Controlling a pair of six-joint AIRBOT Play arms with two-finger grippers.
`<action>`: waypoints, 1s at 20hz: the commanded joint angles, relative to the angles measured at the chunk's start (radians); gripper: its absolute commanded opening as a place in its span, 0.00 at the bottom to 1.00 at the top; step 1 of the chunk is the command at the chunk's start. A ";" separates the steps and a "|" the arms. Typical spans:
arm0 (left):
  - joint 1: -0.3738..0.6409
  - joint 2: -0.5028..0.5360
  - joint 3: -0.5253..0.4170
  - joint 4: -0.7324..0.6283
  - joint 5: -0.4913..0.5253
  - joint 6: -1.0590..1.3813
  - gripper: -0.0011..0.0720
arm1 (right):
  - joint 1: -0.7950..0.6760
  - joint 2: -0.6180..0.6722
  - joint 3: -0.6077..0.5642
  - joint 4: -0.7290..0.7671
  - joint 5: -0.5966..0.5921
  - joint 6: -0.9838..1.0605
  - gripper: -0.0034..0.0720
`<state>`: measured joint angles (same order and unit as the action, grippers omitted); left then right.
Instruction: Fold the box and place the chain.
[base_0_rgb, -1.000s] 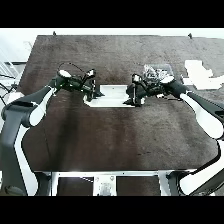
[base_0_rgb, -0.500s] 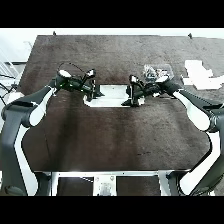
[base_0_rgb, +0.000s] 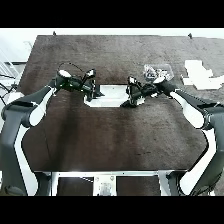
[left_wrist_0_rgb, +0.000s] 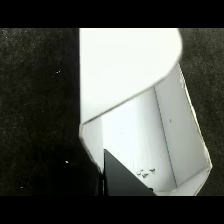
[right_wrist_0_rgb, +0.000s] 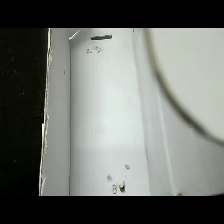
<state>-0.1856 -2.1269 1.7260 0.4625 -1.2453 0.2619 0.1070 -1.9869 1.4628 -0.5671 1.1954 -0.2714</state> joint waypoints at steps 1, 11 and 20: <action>0.000 0.000 0.000 0.000 0.000 0.000 0.04 | 0.000 -0.011 0.006 0.002 0.014 0.002 0.95; 0.000 0.000 0.000 0.000 0.000 0.000 0.04 | 0.000 -0.024 0.027 0.003 0.029 0.002 0.90; 0.000 0.000 0.000 0.000 0.000 0.000 0.04 | -0.001 -0.024 0.031 -0.010 0.036 0.006 0.82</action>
